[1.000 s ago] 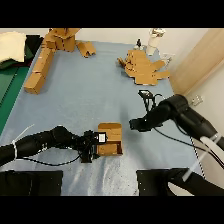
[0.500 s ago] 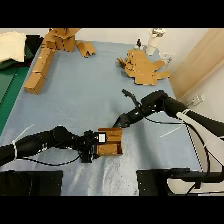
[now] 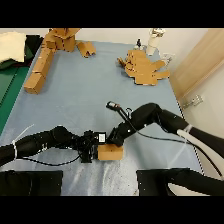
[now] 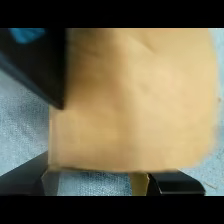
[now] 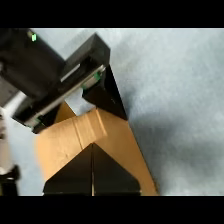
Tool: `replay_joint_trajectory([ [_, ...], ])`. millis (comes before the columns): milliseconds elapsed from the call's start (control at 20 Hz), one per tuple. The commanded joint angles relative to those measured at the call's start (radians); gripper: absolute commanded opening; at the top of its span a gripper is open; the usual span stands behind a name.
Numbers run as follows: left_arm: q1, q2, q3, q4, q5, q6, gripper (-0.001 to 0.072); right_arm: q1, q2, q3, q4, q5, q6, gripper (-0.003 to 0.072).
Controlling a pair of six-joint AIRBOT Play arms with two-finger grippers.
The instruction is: Fold the box.
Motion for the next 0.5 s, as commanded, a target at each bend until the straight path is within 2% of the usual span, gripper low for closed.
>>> replay_joint_trajectory([
  [0, 0.0, 0.0, 0.001, 0.0, 0.0, 0.0, 0.0476, 0.127, 0.156, -0.105, -0.159, 0.271, -0.007, 0.0004],
  [150, 0.0, 0.0, 0.001, 0.0, 0.0, 0.0, 0.0476, 0.201, 0.275, -0.155, -0.251, 0.399, -0.005, 0.0004],
  [300, 0.0, 0.0, 0.001, 0.0, 0.0, 0.0, 0.0476, 0.232, 0.351, -0.159, -0.306, 0.418, 0.0, 0.0005],
  [350, 0.0, 0.0, 0.001, 0.0, 0.0, 0.0, 0.0476, 0.236, 0.372, -0.159, -0.308, 0.401, -0.001, 0.0069],
  [400, 0.0, 0.0, 0.001, 0.0, 0.0, 0.0, 0.0476, 0.242, 0.389, -0.159, -0.327, 0.38, -0.007, 0.029],
  [450, 0.0, 0.0, 0.001, 0.0, 0.0, 0.0, 0.0476, 0.248, 0.402, -0.159, -0.351, 0.352, -0.04, 0.0475],
])
